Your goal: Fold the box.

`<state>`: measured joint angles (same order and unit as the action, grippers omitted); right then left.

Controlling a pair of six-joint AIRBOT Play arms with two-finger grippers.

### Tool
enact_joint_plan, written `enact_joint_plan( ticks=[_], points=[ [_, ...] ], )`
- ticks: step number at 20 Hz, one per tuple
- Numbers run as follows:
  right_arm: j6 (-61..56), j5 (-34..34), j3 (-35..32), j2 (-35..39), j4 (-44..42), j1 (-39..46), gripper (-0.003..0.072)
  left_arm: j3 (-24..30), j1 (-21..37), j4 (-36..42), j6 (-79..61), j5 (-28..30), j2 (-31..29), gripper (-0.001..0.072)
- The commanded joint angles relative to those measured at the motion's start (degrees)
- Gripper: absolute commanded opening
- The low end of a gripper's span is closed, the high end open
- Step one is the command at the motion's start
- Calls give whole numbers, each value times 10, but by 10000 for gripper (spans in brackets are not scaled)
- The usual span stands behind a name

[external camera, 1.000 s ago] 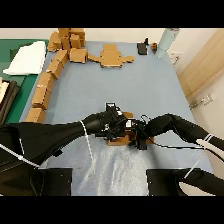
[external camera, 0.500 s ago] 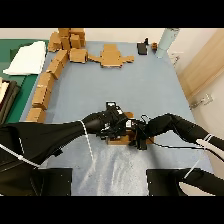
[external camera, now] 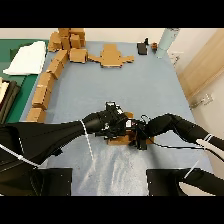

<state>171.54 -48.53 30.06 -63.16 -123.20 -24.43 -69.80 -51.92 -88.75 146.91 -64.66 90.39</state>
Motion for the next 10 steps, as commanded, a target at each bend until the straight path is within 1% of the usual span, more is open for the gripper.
enact_joint_plan(
  ticks=[1, 4, 5, 6, 7, 10],
  points=[
    [-1, 0, 0, 0, 0, 0, 497, 0, 0, 0, 0, 8, 0, 14],
    [-1, 0, 0, 0, 0, 0, 497, 0, 0, 2, -2, 6, 0, 18],
    [-1, 0, 0, 0, 0, 0, 497, 0, 0, 8, -5, 6, 0, 237],
    [-1, 0, 0, 0, 0, 0, 497, 0, 0, 12, -3, 6, 0, 499],
    [-1, 0, 0, 0, 0, 0, 497, 0, 0, 15, -3, 5, 0, 531],
    [-1, 0, 0, 0, 0, 0, 497, -3, 0, 15, -3, -17, 0, 531]
  ],
)
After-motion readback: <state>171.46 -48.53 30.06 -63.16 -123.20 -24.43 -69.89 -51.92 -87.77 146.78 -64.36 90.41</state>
